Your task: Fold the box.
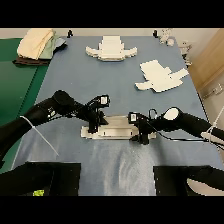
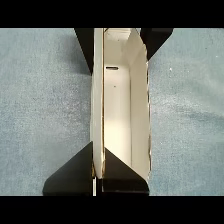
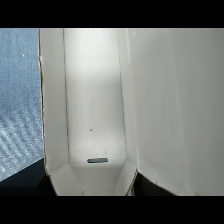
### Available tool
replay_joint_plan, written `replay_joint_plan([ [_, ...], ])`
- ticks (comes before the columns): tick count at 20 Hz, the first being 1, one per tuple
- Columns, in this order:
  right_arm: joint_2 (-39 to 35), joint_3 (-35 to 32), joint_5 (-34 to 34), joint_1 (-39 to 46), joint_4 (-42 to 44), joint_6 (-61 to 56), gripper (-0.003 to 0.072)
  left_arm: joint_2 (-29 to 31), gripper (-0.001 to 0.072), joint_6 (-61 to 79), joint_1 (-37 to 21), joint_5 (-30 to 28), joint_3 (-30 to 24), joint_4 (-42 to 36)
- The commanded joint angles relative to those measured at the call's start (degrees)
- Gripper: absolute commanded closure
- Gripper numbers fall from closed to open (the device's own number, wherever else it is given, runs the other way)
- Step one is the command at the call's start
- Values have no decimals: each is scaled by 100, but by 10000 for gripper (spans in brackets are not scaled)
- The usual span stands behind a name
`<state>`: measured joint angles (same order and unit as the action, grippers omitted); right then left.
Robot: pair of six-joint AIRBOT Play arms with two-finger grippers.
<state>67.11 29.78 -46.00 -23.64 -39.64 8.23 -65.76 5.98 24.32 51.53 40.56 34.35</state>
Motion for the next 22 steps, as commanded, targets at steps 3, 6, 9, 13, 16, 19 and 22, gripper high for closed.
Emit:
replay_joint_plan([
  [3,-4,-4,0,0,0,-2,87,0,607,2,-2,-15,0,-2],
  [6,-4,-4,-2,0,0,-2,87,0,321,-2,-7,-59,0,-7],
  [9,-4,-2,0,0,0,-2,87,52,319,-334,-13,-50,31,105],
  [13,-4,-4,0,0,-2,-2,86,584,33,-2715,-243,63,201,1397],
  [16,-4,-4,0,0,0,-2,87,1261,78,-4336,-595,815,308,2253],
  [19,-4,-2,0,0,0,-2,87,1917,694,-5633,-785,1838,304,2406],
  [22,-4,-4,-2,0,0,-2,87,1895,694,-6898,-487,2177,302,1303],
])
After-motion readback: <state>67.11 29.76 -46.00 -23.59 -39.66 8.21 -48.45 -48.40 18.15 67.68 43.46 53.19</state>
